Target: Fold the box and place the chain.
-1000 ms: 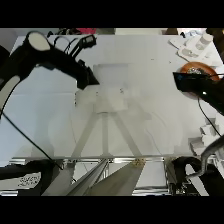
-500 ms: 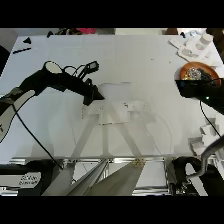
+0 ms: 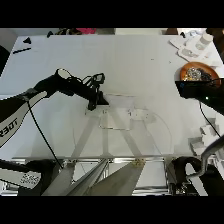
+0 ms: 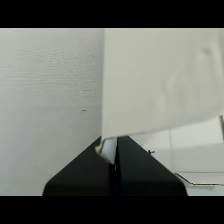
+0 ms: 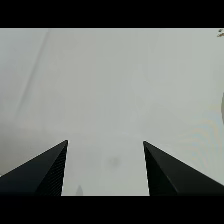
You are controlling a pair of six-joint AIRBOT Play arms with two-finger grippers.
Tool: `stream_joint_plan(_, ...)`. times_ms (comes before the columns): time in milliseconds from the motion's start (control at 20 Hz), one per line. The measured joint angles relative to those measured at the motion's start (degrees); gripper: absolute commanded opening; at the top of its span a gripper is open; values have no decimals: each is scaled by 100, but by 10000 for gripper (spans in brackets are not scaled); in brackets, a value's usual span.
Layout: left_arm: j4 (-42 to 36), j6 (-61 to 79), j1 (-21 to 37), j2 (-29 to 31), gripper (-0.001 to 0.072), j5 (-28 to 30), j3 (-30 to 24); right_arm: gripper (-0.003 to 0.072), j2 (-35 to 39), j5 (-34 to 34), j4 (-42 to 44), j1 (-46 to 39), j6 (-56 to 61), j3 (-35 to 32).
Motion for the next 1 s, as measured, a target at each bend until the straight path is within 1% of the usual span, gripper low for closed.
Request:
stream_joint_plan(300, -70, 122, -48, -118, 3, 356, 0, 534, 0, 4, 0, 0, 0, 0)
stream_joint_plan(600, -514, 35, 7, -142, 4, 525, 0, 534, 0, 4, -2, 0, 0, 0)
stream_joint_plan(1000, 177, -219, 11, -142, 5, 476, 0, 534, 0, 2, -2, 0, 0, 0)
